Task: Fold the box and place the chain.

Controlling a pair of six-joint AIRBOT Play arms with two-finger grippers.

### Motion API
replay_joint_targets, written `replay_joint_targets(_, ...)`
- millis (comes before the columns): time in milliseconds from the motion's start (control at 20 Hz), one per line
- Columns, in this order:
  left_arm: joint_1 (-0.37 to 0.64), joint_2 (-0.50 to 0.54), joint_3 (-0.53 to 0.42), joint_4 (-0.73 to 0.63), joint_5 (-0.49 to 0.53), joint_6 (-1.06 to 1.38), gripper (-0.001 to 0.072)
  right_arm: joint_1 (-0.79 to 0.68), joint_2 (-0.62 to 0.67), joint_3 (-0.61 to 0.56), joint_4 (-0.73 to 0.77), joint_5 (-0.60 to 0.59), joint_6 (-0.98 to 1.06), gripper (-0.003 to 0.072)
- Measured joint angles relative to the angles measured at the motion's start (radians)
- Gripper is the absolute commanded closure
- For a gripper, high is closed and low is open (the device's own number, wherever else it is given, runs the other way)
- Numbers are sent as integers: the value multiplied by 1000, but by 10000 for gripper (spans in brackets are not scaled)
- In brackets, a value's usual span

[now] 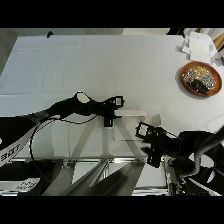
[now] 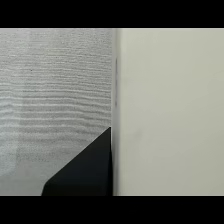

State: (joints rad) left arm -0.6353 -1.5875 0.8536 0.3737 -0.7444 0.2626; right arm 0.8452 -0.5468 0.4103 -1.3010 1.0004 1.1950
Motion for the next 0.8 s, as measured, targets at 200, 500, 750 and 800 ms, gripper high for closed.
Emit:
replay_joint_targets(200,-2,0,0,0,0,0,700,13,6,-90,-64,-159,-72,-10)
replay_joint_targets(500,-2,0,0,0,0,0,700,16,8,-199,-135,-336,-292,-10)
replay_joint_targets(750,-2,0,0,0,0,0,700,16,8,-248,-202,-423,-365,-10)
replay_joint_targets(800,-2,0,0,0,0,0,700,16,8,-257,-213,-436,-375,-10)
